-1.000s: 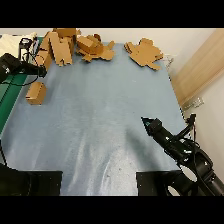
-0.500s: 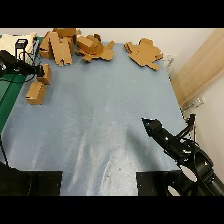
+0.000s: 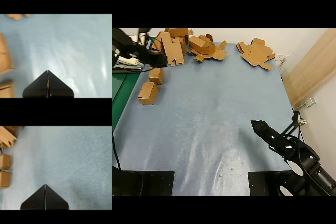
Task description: Fold the box.
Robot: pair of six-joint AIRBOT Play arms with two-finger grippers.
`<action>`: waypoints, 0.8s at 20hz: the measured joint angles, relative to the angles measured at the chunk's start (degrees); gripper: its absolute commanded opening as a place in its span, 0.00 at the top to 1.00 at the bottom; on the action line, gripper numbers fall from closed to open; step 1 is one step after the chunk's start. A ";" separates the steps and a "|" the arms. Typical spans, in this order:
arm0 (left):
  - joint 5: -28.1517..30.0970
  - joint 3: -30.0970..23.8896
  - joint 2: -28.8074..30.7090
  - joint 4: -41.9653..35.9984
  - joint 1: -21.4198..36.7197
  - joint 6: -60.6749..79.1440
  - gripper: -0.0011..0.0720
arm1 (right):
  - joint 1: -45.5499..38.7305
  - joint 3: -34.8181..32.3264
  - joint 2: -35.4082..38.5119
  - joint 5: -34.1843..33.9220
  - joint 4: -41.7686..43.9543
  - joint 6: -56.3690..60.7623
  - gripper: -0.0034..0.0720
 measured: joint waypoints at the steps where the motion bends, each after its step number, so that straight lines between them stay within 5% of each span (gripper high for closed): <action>1: -1.62 0.13 0.15 -0.26 -2.40 -0.57 0.97 | 0.02 1.27 -2.80 -0.09 0.04 -2.45 0.95; 10: -7.65 -3.32 0.42 0.68 -21.16 -10.51 0.97 | 0.26 20.13 -32.26 3.13 4.35 -24.09 0.95; 16: -7.15 -6.93 0.42 1.18 -25.11 -13.22 0.97 | 0.42 24.65 -38.97 5.81 6.49 -29.64 0.95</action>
